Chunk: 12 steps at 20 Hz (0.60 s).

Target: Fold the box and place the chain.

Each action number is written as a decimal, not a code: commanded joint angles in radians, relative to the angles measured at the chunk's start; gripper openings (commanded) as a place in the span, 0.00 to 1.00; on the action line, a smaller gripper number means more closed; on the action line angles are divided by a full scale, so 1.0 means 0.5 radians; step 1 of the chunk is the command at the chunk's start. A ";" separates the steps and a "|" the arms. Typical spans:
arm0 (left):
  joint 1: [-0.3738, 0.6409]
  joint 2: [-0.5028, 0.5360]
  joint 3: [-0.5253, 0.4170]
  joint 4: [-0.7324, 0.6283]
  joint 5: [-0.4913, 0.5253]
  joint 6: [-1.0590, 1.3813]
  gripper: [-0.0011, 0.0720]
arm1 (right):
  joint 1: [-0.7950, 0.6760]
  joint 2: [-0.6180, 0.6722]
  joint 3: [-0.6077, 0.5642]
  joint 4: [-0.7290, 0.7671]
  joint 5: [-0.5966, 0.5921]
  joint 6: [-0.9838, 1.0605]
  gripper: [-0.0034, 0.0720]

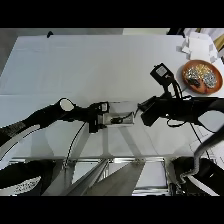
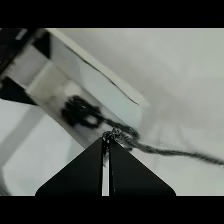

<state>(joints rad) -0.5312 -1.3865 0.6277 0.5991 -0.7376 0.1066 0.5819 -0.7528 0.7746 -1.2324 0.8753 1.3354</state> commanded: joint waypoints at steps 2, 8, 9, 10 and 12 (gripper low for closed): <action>-0.001 -0.001 -0.001 0.001 0.000 0.001 0.03 | 0.172 0.009 -0.012 0.134 -0.313 -0.003 0.07; -0.001 0.000 -0.001 0.001 0.000 0.001 0.03 | 0.172 0.009 -0.012 0.321 -0.437 -0.021 0.06; -0.001 0.000 -0.001 0.001 0.000 0.001 0.03 | 0.172 0.009 -0.012 0.387 -0.439 -0.072 0.06; -0.001 0.000 -0.001 0.001 0.000 0.001 0.03 | 0.172 0.009 -0.012 0.441 -0.433 -0.126 0.06; -0.001 0.000 -0.001 0.001 0.000 0.001 0.03 | 0.172 0.008 -0.013 0.441 -0.419 -0.130 0.07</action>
